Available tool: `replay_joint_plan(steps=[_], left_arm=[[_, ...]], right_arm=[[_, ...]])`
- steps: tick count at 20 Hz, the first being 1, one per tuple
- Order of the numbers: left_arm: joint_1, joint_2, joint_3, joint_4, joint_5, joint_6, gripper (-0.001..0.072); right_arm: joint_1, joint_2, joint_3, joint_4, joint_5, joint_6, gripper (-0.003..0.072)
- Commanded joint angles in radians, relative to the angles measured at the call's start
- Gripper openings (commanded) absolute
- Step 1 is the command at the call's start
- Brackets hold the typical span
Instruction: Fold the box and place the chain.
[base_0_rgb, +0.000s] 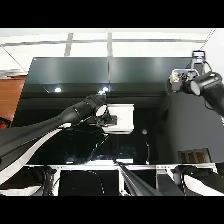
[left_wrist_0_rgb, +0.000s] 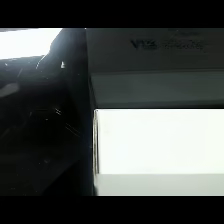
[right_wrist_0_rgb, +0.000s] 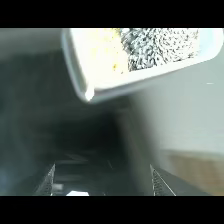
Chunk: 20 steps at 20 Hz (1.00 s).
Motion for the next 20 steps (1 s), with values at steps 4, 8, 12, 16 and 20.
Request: replay_joint_plan(steps=[4,8,12,16,20], left_arm=[[0.001,0.000,0.000,0.000,0.004,0.001,0.0032],[0.001,0.000,0.000,0.002,0.005,0.001,0.0031],[0.000,0.000,0.000,0.000,0.004,0.001,0.0032],[0.001,0.000,0.000,0.000,0.005,0.001,0.0031],[0.001,0.000,0.000,0.000,0.005,0.001,0.0031]], right_arm=[[-0.311,-0.409,0.446,0.573,0.086,0.006,0.0684],[-0.323,-0.600,0.721,0.595,0.263,0.126,0.0662],[-0.315,-0.638,0.735,0.626,0.233,0.163,0.0604],[-0.313,-0.653,0.736,0.626,0.248,0.161,0.0602],[-0.307,-0.660,0.736,0.626,0.245,0.159,0.0552]])
